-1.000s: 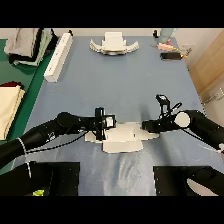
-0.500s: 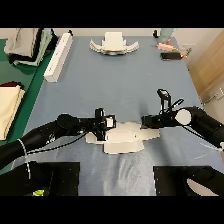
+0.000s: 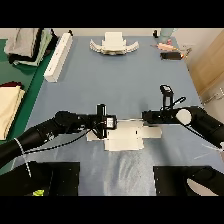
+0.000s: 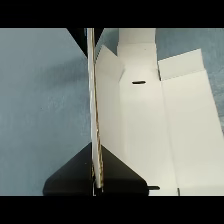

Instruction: Fold the box.

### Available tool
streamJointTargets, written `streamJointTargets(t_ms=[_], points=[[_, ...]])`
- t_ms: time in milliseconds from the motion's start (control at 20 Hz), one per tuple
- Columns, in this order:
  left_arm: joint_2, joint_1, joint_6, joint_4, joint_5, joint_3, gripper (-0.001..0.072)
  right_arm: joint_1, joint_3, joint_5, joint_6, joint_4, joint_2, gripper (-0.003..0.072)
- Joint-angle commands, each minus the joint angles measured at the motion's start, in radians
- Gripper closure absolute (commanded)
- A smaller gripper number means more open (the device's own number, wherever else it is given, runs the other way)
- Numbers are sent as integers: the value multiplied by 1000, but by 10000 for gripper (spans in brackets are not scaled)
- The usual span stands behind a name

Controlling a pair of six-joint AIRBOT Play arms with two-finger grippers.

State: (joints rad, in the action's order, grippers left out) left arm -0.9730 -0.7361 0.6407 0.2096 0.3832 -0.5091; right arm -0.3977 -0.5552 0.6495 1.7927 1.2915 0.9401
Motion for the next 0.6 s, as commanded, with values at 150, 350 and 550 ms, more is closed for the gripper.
streamJointTargets(t_ms=[150,350,550], points=[[1,0,156,-162,-14,50,703,1,-72,-48,127,164,0,683],[-14,0,160,-181,-18,70,703,1,-96,-45,127,176,0,683],[-70,-5,161,-188,-18,71,703,1,-96,-16,129,176,0,684]])
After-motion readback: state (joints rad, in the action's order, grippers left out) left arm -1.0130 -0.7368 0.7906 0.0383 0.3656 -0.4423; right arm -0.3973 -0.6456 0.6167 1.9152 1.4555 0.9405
